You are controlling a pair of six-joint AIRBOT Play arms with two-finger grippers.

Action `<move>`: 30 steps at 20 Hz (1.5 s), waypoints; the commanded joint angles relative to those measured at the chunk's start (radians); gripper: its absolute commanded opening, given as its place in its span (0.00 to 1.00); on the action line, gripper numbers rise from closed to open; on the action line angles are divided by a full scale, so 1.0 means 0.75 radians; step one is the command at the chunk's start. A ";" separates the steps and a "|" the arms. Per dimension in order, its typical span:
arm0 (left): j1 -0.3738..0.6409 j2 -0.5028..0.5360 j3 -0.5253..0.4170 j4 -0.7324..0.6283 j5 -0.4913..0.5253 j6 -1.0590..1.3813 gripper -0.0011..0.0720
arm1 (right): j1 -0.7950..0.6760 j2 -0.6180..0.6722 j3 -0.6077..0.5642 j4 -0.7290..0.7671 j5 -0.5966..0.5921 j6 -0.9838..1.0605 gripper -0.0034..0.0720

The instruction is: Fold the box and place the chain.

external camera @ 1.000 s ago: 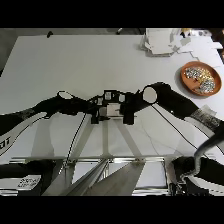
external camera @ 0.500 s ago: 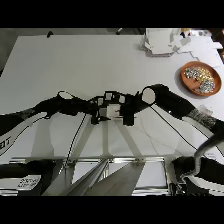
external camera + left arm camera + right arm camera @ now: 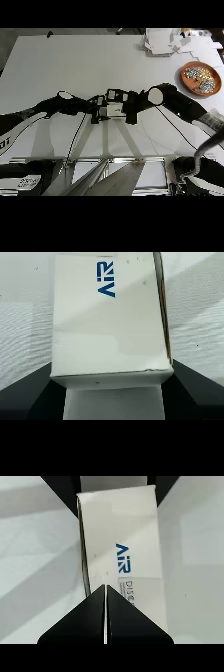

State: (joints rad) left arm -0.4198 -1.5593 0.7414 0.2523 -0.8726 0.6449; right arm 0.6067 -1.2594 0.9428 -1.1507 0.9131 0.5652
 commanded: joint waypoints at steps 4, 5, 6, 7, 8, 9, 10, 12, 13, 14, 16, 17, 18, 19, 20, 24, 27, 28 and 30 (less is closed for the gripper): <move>0.001 0.000 0.001 0.004 0.001 0.003 0.26 | -0.154 0.041 -0.065 0.008 0.109 0.124 0.07; 0.001 0.000 0.001 0.004 0.001 0.003 0.26 | -0.172 0.042 -0.096 0.019 0.108 0.124 0.07; 0.001 0.000 0.001 0.004 0.001 0.003 0.26 | -0.182 0.042 -0.126 0.047 0.100 0.123 0.07; 0.001 0.000 0.001 0.004 0.001 0.003 0.26 | -0.183 0.042 -0.155 0.070 0.080 0.117 0.07; 0.001 0.000 0.001 0.004 0.001 0.003 0.26 | -0.183 0.042 -0.180 0.076 0.050 0.113 0.07; 0.001 0.000 0.001 0.004 0.001 0.003 0.26 | -0.183 0.042 -0.194 0.076 0.028 0.113 0.07; 0.001 0.000 0.001 0.004 0.001 0.003 0.26 | -0.183 0.042 -0.199 0.076 0.014 0.113 0.07; 0.001 0.000 0.001 0.003 0.001 0.003 0.26 | -0.183 0.042 -0.199 0.075 0.004 0.113 0.07; 0.001 0.000 0.001 0.004 0.001 0.003 0.26 | -0.183 0.042 -0.199 0.075 0.007 0.113 0.07; 0.001 0.000 0.001 0.004 0.001 0.003 0.26 | -0.183 0.042 -0.199 0.075 0.011 0.113 0.07; 0.001 0.000 0.001 0.004 0.001 0.003 0.26 | -0.183 0.043 -0.199 0.075 0.015 0.113 0.07; 0.001 0.000 0.001 0.004 0.001 0.003 0.26 | -0.183 0.054 -0.199 0.075 0.015 0.113 0.07; 0.001 0.000 0.001 0.004 0.001 0.003 0.26 | -0.183 0.076 -0.199 0.075 0.013 0.113 0.07; 0.001 0.000 0.001 0.004 0.001 0.003 0.26 | -0.183 0.113 -0.199 0.073 0.013 0.113 0.07; 0.001 0.000 0.001 0.004 0.001 0.003 0.26 | -0.183 0.160 -0.199 0.064 0.012 0.113 0.07; 0.001 0.000 0.001 0.003 0.001 0.003 0.26 | -0.201 0.358 -0.199 -0.067 0.046 0.290 0.07; 0.001 0.000 0.001 0.004 0.001 0.003 0.26 | -0.374 0.468 -0.199 -0.071 0.291 0.606 0.07; 0.001 0.000 0.001 0.004 0.001 0.003 0.26 | -0.466 0.491 -0.199 -0.071 0.406 0.676 0.07; 0.001 0.000 0.001 0.004 0.001 0.003 0.26 | -0.644 0.515 -0.199 -0.071 0.485 0.783 0.07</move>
State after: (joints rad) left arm -0.4198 -1.5593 0.7418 0.2546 -0.8726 0.6472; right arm 0.2695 -0.9211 0.7937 -1.1931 1.1339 0.9775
